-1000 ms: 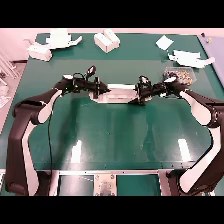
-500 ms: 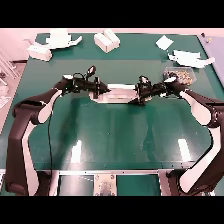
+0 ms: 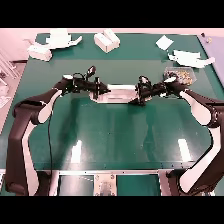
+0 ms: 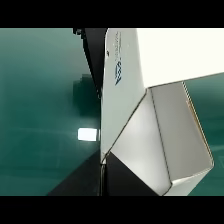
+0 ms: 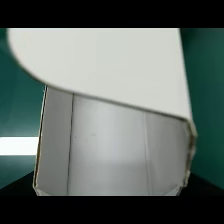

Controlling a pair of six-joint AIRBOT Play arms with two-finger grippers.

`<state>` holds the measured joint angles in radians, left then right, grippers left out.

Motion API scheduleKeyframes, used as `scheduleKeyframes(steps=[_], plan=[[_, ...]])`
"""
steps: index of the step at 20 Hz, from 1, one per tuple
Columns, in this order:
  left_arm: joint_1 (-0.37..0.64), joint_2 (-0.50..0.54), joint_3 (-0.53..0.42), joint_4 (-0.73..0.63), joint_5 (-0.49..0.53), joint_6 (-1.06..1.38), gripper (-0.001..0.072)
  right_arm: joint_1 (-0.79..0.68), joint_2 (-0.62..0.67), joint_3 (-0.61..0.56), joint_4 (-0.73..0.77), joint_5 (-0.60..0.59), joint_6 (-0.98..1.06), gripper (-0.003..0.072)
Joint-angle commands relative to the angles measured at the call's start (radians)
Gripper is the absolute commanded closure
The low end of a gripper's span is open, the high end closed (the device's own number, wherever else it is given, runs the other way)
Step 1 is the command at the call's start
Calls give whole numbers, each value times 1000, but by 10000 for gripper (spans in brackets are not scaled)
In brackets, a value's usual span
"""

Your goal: Fold the box and place the chain.

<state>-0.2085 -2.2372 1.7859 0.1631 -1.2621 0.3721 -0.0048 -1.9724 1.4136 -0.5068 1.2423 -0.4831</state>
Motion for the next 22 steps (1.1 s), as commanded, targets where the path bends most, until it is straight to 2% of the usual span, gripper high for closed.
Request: scheduleKeyframes(steps=[1,2,3,4,11,14,18,19,20,21,22], plan=[[0,0,0,-19,-14,0,686,1,0,1,2,0,0,63],[0,0,1,-31,-14,2,675,1,0,1,2,0,0,63],[0,0,1,-48,-19,2,431,1,0,1,2,0,0,63],[0,0,1,-64,-36,3,286,1,0,1,2,0,0,63],[1,8,1,-159,-70,3,285,1,0,1,2,0,0,63],[19,44,1,-165,-94,3,285,1,0,1,2,0,0,63],[67,116,1,-165,-167,2,286,1,0,1,2,0,0,63],[78,134,1,-165,-198,2,327,1,0,1,2,0,0,63],[87,150,1,-163,-233,2,441,1,0,1,2,0,0,63],[95,164,1,-158,-284,2,660,1,0,1,2,0,0,63],[99,178,1,-154,-328,2,688,1,0,1,2,0,0,63]])
